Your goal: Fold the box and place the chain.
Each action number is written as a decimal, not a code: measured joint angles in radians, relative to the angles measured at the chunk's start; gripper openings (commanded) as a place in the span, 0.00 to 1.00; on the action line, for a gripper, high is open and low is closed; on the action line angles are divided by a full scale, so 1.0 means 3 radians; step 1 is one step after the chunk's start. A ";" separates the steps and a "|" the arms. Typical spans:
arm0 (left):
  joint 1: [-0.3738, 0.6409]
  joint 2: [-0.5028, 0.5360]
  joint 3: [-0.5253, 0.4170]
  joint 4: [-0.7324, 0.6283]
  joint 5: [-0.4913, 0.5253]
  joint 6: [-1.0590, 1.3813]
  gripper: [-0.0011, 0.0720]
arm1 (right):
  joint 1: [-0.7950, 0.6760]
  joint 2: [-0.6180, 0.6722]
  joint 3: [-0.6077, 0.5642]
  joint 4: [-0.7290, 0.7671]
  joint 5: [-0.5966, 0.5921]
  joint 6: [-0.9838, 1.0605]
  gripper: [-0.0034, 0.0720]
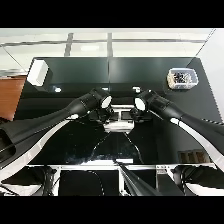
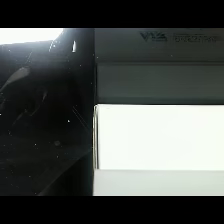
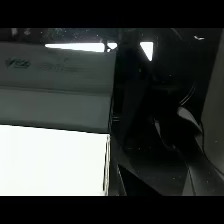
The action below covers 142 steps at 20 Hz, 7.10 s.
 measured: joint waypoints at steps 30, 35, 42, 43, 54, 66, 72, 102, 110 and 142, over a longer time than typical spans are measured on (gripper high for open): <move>0.0000 0.0000 0.0000 0.0001 -0.0001 -0.0004 0.05 | 0.0017 -0.0102 0.0034 0.0060 0.0154 0.0127 0.56; 0.0000 0.0000 0.0000 0.0001 -0.0003 -0.0005 0.05 | 0.0013 0.0165 0.0085 -0.0004 0.0268 0.0005 0.55; 0.0000 0.0000 0.0000 0.0003 -0.0003 0.0000 0.05 | -0.0168 0.1136 0.0182 -0.1021 0.0456 -0.0205 0.55; 0.0000 0.0000 0.0000 0.0003 -0.0003 0.0000 0.05 | -0.0296 0.1183 0.0169 -0.1264 0.0451 -0.0205 0.66; 0.0000 0.0000 0.0000 0.0001 0.0001 0.0001 0.05 | -0.2476 -0.0262 0.1082 -0.0649 -0.0262 -0.0463 1.00; 0.0000 0.0000 0.0000 0.0001 0.0001 0.0000 0.05 | -0.2719 -0.1633 0.2513 -0.0254 0.0032 -0.0537 0.44; 0.0000 0.0000 0.0000 0.0001 0.0001 0.0000 0.05 | -0.2735 -0.1728 0.2771 -0.0221 0.0197 -0.0696 0.06; 0.0000 0.0000 0.0000 0.0001 0.0003 0.0000 0.05 | -0.1736 0.1186 0.3273 0.0919 0.2349 -0.1961 0.06; 0.0000 0.0000 0.0000 0.0003 0.0006 0.0000 0.05 | -0.1389 0.1194 0.3034 0.1548 0.2252 -0.1963 0.06; 0.0000 0.0000 0.0000 0.0003 -0.0003 0.0000 0.05 | -0.1867 0.1437 0.2195 0.1649 0.1834 -0.2168 0.06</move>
